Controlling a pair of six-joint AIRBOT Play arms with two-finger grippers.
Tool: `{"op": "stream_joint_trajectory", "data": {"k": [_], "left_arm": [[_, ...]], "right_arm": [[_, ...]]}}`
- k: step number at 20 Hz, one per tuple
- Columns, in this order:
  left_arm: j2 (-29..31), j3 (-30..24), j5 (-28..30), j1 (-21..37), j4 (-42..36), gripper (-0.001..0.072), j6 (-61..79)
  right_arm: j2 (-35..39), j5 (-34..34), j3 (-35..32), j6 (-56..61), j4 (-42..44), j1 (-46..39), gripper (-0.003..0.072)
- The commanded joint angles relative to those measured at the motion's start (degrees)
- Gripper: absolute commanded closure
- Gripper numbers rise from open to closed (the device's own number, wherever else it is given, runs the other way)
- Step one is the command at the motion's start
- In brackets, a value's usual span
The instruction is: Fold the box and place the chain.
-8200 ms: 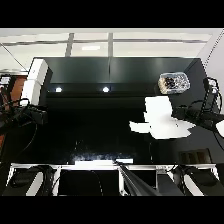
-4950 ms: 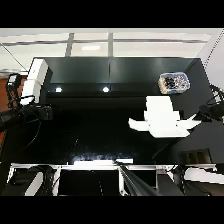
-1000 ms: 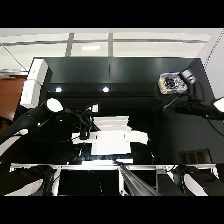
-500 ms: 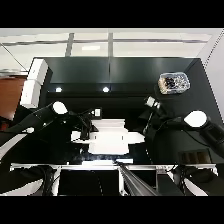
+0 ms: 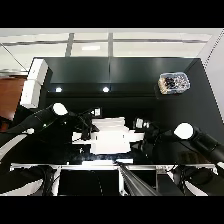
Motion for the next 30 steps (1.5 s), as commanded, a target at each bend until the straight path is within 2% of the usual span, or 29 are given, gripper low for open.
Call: {"op": "stream_joint_trajectory", "data": {"k": [1, 7, 11, 13, 16, 19, 23, 30], "left_arm": [[0.0, 0.0, 0.2, 0.0, 0.0, 0.0684, 0.0], [0.0, 0.0, 0.3, 0.0, 0.0, 0.0683, 0.0], [0.0, 0.0, 0.2, 0.0, 0.0, 0.0683, 0.0], [0.0, 0.0, 0.2, 0.0, 0.0, 0.0683, 0.0], [0.0, 0.0, 0.0, 0.0, 0.0, 0.0683, 0.0], [0.0, 0.0, 0.0, 0.0, 0.0, 0.0683, 0.0], [0.0, 0.0, 0.0, 0.0, 0.0, 0.0683, 0.0], [1.8, 0.0, 1.2, -2.1, 2.4, 0.0685, 0.5]], "right_arm": [[0.0, -1.7, -0.9, -2.1, -4.8, 4.9, -0.0008], [-2.6, -6.9, -0.9, -2.1, -6.1, 11.3, -0.0009], [-6.1, -17.4, -0.9, -2.1, -3.2, 16.9, -0.0009], [-6.1, -20.4, -0.8, -1.3, -2.0, 18.8, -0.0008], [-6.0, -20.9, 0.4, 4.6, -0.4, 18.5, -0.0008], [-4.5, -21.0, 1.2, 5.6, -0.7, 18.4, -0.0008], [-1.7, -21.6, 1.3, 11.3, -6.4, 17.9, -0.0008], [-1.1, -23.4, 1.7, 8.2, -6.4, 15.4, -0.0009]]}}
